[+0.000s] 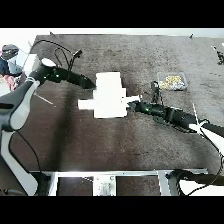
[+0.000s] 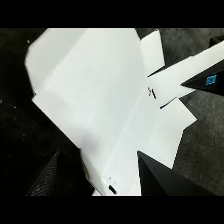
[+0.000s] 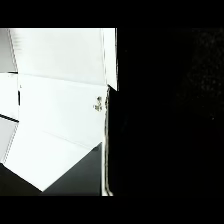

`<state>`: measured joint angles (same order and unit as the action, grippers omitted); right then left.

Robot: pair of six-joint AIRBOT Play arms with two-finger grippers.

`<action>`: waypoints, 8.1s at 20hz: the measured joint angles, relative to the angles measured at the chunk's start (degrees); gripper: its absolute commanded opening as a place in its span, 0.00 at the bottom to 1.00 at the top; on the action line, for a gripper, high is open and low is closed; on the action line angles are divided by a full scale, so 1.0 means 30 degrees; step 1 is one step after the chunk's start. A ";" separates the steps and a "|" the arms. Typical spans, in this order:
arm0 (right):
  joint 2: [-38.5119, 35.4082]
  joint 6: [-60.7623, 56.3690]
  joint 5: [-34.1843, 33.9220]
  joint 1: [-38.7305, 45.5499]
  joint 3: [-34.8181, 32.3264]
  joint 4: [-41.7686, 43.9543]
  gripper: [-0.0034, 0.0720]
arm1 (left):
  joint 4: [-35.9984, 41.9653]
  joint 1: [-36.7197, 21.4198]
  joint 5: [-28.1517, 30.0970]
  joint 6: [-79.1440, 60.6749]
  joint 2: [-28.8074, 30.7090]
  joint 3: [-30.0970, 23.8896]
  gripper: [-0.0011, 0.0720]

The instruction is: Fold the box and place the chain.

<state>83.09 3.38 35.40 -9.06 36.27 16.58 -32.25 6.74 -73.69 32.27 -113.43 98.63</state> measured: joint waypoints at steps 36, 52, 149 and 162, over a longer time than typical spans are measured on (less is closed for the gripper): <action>-0.3694 -0.0146 0.2353 0.4444 0.0000 -0.1246 0.41 | 0.1231 0.0984 -0.3031 -0.9377 -0.4634 0.4714 0.03; -0.3497 0.1209 0.2878 0.2725 0.0000 -0.8138 0.78 | -0.0270 0.1800 0.0277 -1.2815 -0.4911 0.3978 0.03; 1.1999 0.4036 1.1045 0.0707 1.8972 -1.7129 0.63 | 0.0117 0.1821 -0.0080 -1.2925 -0.4969 0.3767 0.03; 1.1999 0.4029 1.0950 0.0699 1.8972 -1.7172 0.63 | 0.0495 0.1821 -0.0095 -1.2910 -0.4969 0.3767 0.04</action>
<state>119.09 15.46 68.25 -6.96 93.19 -34.94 -30.76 12.21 -73.97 -6.46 -128.33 109.93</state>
